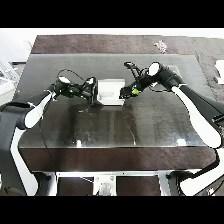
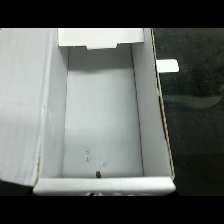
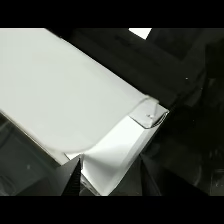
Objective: Fold the box and place the chain.
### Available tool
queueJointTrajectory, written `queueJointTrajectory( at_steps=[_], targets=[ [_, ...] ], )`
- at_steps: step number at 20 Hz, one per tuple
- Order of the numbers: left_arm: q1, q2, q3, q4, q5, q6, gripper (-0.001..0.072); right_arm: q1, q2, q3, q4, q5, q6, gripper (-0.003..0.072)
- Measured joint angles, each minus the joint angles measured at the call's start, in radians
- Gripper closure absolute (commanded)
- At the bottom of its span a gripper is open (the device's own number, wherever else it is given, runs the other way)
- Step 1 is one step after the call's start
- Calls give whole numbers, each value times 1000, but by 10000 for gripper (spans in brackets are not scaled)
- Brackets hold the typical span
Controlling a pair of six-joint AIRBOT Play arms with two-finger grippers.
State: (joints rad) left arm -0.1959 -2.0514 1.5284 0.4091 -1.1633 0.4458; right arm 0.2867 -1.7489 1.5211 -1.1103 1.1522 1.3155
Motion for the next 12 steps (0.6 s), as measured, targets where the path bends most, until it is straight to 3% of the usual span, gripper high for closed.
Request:
queueJointTrajectory(
  at_steps=[12],
  targets=[
    [2, 0, 0, 1, 0, 0, 225, 56, -67, 109, -157, 26, 121, 267]
  ],
)
